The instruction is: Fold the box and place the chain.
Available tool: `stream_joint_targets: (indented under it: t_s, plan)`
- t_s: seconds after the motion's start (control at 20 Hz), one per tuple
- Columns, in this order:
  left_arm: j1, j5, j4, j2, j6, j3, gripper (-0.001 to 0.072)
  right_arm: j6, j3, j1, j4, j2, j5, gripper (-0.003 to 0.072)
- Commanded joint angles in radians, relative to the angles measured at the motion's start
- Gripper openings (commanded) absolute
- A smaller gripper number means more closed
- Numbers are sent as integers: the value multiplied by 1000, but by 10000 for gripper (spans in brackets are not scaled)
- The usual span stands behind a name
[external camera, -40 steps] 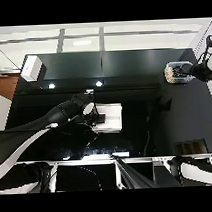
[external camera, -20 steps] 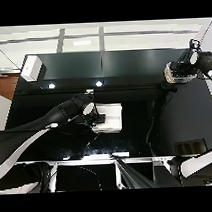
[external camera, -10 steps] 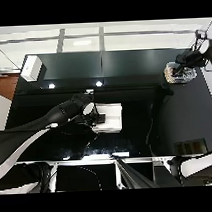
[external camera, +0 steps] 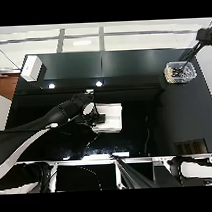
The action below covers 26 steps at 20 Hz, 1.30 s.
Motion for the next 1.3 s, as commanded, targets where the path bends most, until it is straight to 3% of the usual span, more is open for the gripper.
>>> stream_joint_targets:
  t_s: [0.0, 0.25, 0.45, 0.85, 1.25]
  plan:
    - [0, -10, 0, 0, 0, 0, 31, -49, 17, 0, 114, 119, 60, 41]
    - [0, -8, 0, 0, 0, 0, 31, -122, 16, 10, 293, 281, 149, 41]
    - [0, -8, 0, 0, 0, 0, 31, -144, -3, 73, 303, 352, 235, 40]
    - [0, -11, 0, 0, 0, 0, 31, -269, -267, 245, 519, 379, 410, 41]
    - [0, -7, 0, 0, 0, 0, 31, -323, -531, 482, 654, 378, 389, 41]
